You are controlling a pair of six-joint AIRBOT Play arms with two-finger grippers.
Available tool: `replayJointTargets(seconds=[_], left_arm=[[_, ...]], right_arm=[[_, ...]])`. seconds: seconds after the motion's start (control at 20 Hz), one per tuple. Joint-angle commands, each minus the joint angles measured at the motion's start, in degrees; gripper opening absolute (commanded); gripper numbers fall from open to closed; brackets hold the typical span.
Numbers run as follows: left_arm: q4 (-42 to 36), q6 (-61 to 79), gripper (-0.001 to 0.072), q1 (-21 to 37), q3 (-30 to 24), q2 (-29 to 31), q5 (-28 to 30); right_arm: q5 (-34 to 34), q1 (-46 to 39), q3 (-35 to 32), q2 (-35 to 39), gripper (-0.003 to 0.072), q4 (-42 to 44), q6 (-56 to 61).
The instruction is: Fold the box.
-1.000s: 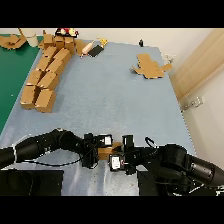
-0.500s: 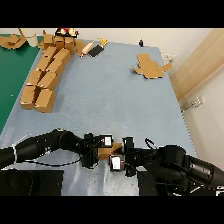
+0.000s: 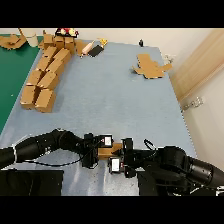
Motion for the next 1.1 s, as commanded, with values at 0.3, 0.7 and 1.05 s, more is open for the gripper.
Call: replayJointTargets(seconds=[0.3, 0.7, 1.05], left_arm=[[0.02, 0.02, 0.0382, -0.02, 0.0, 0.04, 0.0], [0.02, 0.0, 0.0382, -0.02, 0.0, 0.04, 0.0], [0.02, 0.0, 0.0382, -0.02, 0.0, 0.04, 0.0]], right_arm=[[-0.13, 0.09, 0.09, 0.26, 0.008, -5.53, 3.82], [0.59, 0.09, 0.07, 2.56, 0.008, -8.61, 5.16], [0.81, 0.09, 0.0, 2.47, 0.0104, -8.57, 5.77]])
